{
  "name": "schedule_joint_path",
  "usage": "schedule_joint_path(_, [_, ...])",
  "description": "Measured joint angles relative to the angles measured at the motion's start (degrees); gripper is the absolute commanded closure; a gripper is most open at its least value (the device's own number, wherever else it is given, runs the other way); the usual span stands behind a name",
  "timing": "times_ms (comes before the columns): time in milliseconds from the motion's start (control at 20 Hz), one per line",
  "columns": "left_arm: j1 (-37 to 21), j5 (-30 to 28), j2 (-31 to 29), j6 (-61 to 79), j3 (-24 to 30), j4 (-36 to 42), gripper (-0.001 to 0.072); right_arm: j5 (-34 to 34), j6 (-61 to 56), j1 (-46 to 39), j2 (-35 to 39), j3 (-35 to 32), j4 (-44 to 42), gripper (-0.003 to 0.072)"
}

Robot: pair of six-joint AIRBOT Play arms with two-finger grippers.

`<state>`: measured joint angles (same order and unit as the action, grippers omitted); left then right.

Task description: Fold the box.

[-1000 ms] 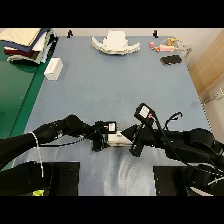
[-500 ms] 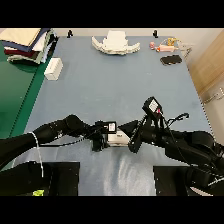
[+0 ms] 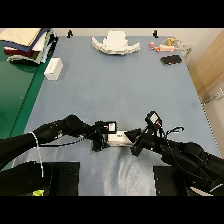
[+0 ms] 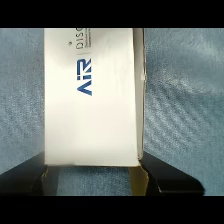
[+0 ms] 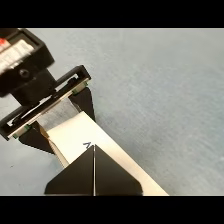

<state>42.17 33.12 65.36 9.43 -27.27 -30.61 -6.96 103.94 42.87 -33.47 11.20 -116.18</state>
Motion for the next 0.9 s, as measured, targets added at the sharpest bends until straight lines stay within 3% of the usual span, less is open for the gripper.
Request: schedule_joint_path(900, [0.0,0.02,0.0,0.0,0.0,0.0,0.0238,6.58,-0.04,6.08,-3.67,-6.08,-4.92,0.0683])
